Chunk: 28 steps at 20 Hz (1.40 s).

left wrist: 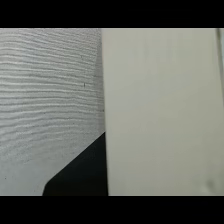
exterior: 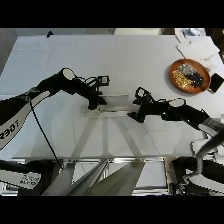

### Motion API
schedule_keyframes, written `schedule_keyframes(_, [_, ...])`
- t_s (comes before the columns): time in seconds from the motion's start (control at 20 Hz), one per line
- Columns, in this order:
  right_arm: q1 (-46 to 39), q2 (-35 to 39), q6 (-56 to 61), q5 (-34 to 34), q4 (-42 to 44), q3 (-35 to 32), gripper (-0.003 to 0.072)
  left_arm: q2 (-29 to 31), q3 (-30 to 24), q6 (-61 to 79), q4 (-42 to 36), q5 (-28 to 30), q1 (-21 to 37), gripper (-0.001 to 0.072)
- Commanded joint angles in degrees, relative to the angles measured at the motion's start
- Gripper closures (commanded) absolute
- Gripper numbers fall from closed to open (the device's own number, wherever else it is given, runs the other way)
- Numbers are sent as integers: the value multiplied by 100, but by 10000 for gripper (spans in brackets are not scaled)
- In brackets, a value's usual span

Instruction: Fold the box and place the chain.

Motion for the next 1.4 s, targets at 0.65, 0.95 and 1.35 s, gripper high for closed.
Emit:
schedule_keyframes(0.65, [-7,-4,-599,531,-160,74,-6,-2,-2,4,2,0,-4,697])
schedule_keyframes(0.95, [-7,-284,-350,348,-186,494,-6,-2,-2,4,0,0,-4,697])
schedule_keyframes(1.35, [-111,-916,-866,1355,-236,901,-6,-2,-2,4,2,0,-2,697])
